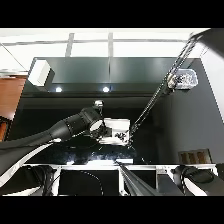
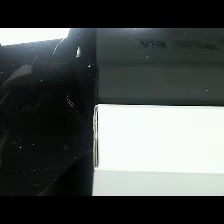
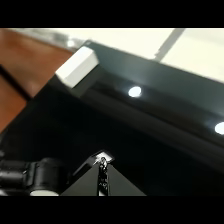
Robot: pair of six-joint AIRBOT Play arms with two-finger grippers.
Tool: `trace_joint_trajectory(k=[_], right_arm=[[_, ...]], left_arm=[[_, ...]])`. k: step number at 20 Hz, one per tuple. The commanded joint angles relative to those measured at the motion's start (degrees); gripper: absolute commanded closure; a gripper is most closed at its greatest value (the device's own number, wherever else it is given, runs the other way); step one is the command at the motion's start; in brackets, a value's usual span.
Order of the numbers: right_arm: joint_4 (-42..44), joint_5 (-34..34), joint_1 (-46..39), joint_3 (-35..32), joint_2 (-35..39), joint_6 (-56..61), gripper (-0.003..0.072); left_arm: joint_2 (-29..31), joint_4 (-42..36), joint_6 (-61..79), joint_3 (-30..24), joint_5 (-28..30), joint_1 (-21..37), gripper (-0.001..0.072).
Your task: Fold the box and place the chain.
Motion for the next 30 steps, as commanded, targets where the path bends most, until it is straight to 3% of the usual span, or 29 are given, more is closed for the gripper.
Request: trace_joint_trajectory(k=[1, 8, 11, 16, 21, 24, 30], right_arm=[[5.9, 2.6, 0.0, -1.5, -1.2, -1.0, 0.0672], [6.6, 8.7, 0.0, -2.6, -1.3, -1.2, 0.0671], [7.8, 8.5, 0.0, -3.1, -1.6, -2.0, 0.0672], [17.7, 5.3, 3.9, -5.7, -3.8, -6.9, 0.0676], [20.6, -0.7, 9.1, -18.8, -5.4, -9.2, 0.0676], [15.9, -1.7, 9.2, -28.0, -5.4, -10.2, 0.0675], [16.6, -14.1, 10.3, -49.0, -7.3, -10.3, 0.0675]], left_arm=[[0.0, 0.0, 0.0, 0.0, 0.0, 0.0, 0.0678], [0.0, 0.0, 0.0, 0.0, 0.0, 0.0, 0.0677], [0.0, 0.0, 0.0, 0.0, 0.0, 0.0, 0.0677], [0.0, 0.0, 0.0, 0.0, 0.2, 0.0, 0.0678], [0.0, 0.0, 0.0, 0.0, 0.1, 0.0, 0.0677], [0.0, 0.0, 0.0, 0.0, 0.1, 0.0, 0.0677], [0.0, 0.0, 0.0, 0.0, 0.2, 0.0, 0.0677]])
